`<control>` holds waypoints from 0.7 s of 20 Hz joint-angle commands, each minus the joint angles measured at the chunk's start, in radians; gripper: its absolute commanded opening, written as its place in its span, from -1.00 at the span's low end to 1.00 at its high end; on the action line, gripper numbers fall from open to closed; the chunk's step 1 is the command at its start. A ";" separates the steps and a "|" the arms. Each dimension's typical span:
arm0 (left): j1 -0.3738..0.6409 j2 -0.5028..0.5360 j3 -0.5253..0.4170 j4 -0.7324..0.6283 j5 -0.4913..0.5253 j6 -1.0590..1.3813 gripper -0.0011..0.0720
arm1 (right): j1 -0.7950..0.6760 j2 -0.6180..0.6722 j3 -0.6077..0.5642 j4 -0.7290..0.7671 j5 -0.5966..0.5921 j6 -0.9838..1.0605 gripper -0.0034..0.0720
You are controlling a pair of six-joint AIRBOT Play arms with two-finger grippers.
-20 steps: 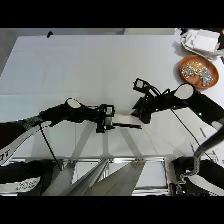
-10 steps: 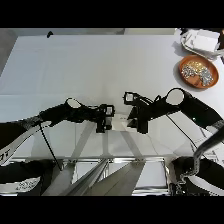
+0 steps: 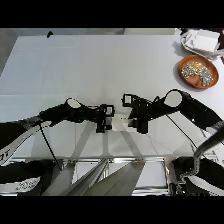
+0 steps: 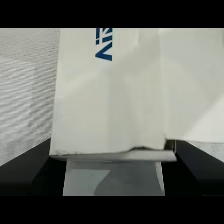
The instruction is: Fold the box and place the chain.
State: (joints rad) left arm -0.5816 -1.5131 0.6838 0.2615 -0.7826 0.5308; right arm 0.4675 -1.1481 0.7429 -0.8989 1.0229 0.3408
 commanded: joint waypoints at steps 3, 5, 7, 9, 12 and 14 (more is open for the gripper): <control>0.000 0.001 0.000 0.000 0.000 0.001 -0.28 | 0.001 0.027 0.000 -0.023 -0.027 0.002 -0.22; 0.000 0.001 0.000 0.000 0.000 0.001 -0.28 | 0.001 0.046 0.001 -0.022 -0.047 0.002 -0.29; 0.000 0.001 0.000 0.000 0.000 0.001 -0.28 | 0.001 0.064 0.001 -0.027 -0.066 0.002 -0.42; 0.000 0.001 0.000 0.000 0.000 0.000 -0.28 | 0.001 0.068 0.000 -0.033 -0.071 0.002 -0.43; 0.000 0.001 0.000 0.000 0.000 0.001 -0.28 | 0.007 0.068 -0.008 -0.041 -0.086 0.002 -0.43; 0.000 0.001 0.000 0.000 0.000 0.001 -0.28 | 0.007 0.068 -0.023 -0.040 -0.118 0.003 -0.43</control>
State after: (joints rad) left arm -0.5816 -1.5131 0.6838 0.2604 -0.7811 0.5304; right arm 0.4728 -1.0832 0.7326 -0.9325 0.9447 0.3428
